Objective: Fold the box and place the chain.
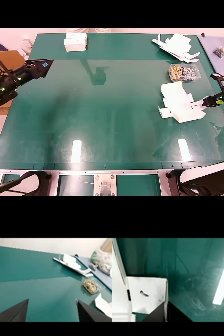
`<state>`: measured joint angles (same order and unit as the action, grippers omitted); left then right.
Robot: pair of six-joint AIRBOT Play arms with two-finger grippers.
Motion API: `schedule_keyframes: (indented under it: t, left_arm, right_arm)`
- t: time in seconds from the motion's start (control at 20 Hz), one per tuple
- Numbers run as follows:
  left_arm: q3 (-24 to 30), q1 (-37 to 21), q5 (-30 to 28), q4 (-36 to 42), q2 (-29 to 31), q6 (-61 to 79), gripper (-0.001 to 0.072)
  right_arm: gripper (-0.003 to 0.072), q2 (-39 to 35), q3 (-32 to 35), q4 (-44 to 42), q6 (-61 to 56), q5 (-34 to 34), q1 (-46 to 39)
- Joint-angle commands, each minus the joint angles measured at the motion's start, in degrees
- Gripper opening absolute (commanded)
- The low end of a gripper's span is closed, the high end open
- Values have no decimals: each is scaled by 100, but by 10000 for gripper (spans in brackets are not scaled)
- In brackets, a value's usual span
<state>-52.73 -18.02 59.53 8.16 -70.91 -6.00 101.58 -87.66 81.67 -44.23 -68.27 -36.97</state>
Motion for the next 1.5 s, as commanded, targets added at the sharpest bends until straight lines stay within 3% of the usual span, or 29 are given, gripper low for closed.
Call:
schedule_keyframes:
  t: [0.0, 0.15, 0.35, 0.7, 1.0, 1.2, 1.45]
  left_arm:
    - [-4, 0, -13, -2, 0, 2, 695]
    - [-4, 0, -9, 0, 0, 0, 695]
    - [-4, 0, -7, 20, 0, 0, 695]
    - [-4, 0, -7, 24, 0, 2, 695]
    - [-4, 0, -17, 22, 0, 4, 695]
    - [-4, 0, -81, -28, 0, 9, 695]
    - [-4, 0, -203, -70, 0, 9, 695]
  right_arm:
    - [13, 2, -120, -365, 184, -391, -2]
    - [12, -2, -247, -953, 70, -997, -4]
    - [9, -96, -269, -2664, -212, -1412, 61]
    - [8, -654, -219, -3672, -1231, -1552, 1104]
    - [8, -811, 527, -4236, -1388, -616, 2527]
    - [7, -894, 1353, -4592, -1261, 212, 2981]
    - [8, -894, 2243, -5123, -695, 610, 3324]
